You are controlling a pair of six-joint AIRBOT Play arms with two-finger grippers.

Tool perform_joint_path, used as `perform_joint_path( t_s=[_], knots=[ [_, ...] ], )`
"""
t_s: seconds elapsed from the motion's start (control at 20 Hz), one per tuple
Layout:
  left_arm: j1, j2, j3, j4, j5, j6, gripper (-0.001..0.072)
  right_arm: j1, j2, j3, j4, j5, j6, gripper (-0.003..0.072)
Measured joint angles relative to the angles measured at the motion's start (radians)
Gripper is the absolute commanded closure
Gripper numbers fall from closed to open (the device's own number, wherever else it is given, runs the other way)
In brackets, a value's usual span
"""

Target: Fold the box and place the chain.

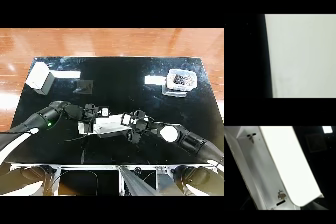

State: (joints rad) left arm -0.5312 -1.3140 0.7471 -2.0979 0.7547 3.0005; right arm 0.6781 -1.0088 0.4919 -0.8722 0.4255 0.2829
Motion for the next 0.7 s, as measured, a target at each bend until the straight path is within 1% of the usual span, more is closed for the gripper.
perform_joint_path(
  t_s=[0.1, 0.35, 0.55, 0.7],
  knots=[
    [0.000, -0.004, 0.013, 0.006, 0.009, 0.000, 0.0691, -0.008, 0.008, 0.000, -0.001, 0.000, 0.047, -0.0030],
    [0.000, -0.039, 0.058, 0.042, 0.048, 0.001, 0.0690, -0.021, 0.015, 0.000, -0.002, -0.052, 0.104, -0.0030],
    [0.000, -0.061, 0.078, 0.060, 0.067, 0.001, 0.0691, -0.025, 0.016, 0.000, -0.002, -0.066, 0.110, -0.0030],
    [0.000, -0.069, 0.083, 0.068, 0.072, 0.000, 0.0691, -0.027, 0.015, 0.000, -0.010, -0.050, 0.066, -0.0030]
  ],
)
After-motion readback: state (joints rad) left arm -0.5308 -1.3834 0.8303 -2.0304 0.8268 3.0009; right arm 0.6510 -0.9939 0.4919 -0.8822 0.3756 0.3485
